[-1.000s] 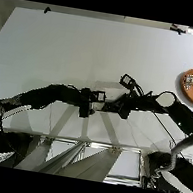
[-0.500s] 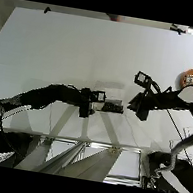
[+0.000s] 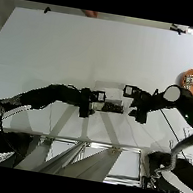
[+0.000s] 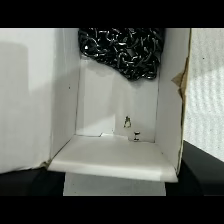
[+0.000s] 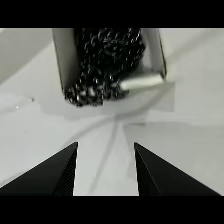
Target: Fold the box and place the chain.
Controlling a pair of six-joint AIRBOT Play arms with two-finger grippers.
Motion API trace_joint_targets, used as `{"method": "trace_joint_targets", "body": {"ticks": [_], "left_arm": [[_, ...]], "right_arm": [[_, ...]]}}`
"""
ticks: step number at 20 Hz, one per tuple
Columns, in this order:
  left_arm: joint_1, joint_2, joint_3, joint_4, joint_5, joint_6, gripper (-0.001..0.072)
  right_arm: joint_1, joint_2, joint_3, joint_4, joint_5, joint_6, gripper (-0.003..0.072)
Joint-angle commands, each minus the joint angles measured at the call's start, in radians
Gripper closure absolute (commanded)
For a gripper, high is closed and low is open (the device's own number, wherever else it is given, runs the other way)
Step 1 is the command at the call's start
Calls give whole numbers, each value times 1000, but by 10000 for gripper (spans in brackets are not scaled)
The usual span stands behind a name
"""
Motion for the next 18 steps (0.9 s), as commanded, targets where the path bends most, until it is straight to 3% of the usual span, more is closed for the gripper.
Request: {"method": "trace_joint_targets", "body": {"ticks": [1,3,4,10,11,13,15,18], "left_arm": [[0,1,1,0,0,0,627],[0,1,1,0,0,0,627],[0,1,1,0,0,0,627],[0,1,1,0,0,0,627],[0,1,1,0,0,0,627],[0,1,1,0,0,0,627],[0,1,1,0,0,0,627],[0,1,1,0,0,0,627]], "right_arm": [[54,-60,-3,21,-92,-48,290],[60,-78,-3,31,-100,-50,317],[60,-82,-3,53,-100,-50,371],[61,-82,-3,150,-96,-95,420],[61,-82,-3,142,-95,-95,466],[61,-82,-3,127,-77,-88,489],[61,-82,-3,113,-40,-86,611],[61,-81,-3,61,-4,-73,660]]}}
